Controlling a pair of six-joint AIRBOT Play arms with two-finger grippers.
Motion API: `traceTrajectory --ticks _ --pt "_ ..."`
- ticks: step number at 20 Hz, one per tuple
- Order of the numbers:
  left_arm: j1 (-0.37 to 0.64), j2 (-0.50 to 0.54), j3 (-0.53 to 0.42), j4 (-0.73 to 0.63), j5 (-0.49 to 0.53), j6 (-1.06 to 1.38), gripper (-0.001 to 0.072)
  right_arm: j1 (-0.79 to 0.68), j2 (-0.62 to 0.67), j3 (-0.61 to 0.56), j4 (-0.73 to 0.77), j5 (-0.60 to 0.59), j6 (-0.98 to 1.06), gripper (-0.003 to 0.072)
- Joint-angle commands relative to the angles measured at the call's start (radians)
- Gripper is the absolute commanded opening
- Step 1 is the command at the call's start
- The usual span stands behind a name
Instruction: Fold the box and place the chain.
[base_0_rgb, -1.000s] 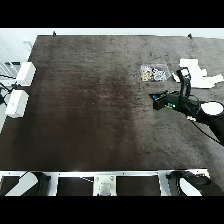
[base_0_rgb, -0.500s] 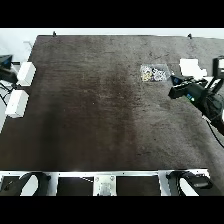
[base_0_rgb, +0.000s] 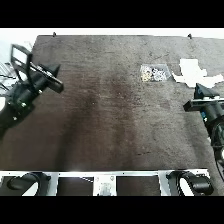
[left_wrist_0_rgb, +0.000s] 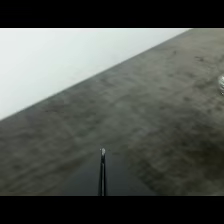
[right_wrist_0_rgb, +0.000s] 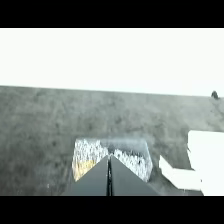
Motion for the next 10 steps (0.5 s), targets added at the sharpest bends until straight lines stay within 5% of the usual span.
traceTrajectory --ticks 1,10 --pt "-0.054 0.001 -0.079 -0.079 -0.034 0.039 0.0013 0.001 0.053 -0.085 -0.003 0.046 -0.001 0.0004" --pt "-0.054 0.001 -0.279 -0.605 -0.035 0.534 0.0013 0.000 0.053 -0.152 -0.004 0.163 -0.005 0.0005"
